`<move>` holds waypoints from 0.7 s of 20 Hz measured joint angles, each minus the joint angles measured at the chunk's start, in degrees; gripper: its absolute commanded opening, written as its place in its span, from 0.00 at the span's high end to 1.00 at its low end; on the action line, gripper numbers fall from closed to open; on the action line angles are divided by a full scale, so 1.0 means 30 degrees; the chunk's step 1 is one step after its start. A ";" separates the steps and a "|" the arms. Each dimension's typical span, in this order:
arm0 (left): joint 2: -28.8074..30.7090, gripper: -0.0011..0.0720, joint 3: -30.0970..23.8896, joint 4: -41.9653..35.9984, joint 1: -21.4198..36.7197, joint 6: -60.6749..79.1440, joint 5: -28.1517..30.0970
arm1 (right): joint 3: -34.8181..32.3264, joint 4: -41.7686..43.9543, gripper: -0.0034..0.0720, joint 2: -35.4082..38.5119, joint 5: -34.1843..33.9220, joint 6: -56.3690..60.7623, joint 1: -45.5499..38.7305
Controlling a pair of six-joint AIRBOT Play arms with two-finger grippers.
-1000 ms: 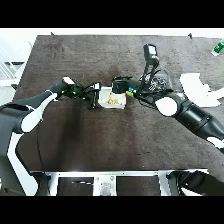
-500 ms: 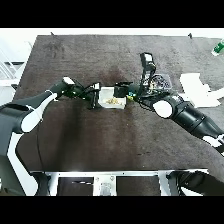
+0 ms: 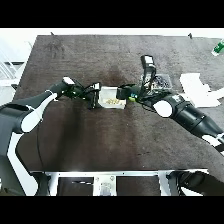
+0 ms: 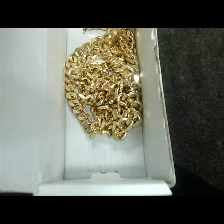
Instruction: Fold the box and place the chain.
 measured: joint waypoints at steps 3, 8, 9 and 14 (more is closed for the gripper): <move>0.0000 0.44 0.0000 -0.0007 0.0000 0.0007 0.0000 | 0.0000 0.0102 0.95 -0.0991 -0.1064 0.0321 0.0576; 0.0000 0.44 0.0000 0.0000 0.0000 0.0000 0.0000 | 0.0000 0.0546 0.94 -0.3694 -0.3359 0.0466 0.0874; 0.0000 0.44 0.0000 0.0000 0.0000 0.0000 0.0000 | 0.0000 0.0597 0.72 -0.4233 -0.3767 0.0488 0.0896; 0.0000 0.44 0.0000 0.0000 0.0000 0.0000 0.0000 | -0.0022 0.0641 0.27 -0.4575 -0.4291 0.0474 0.0517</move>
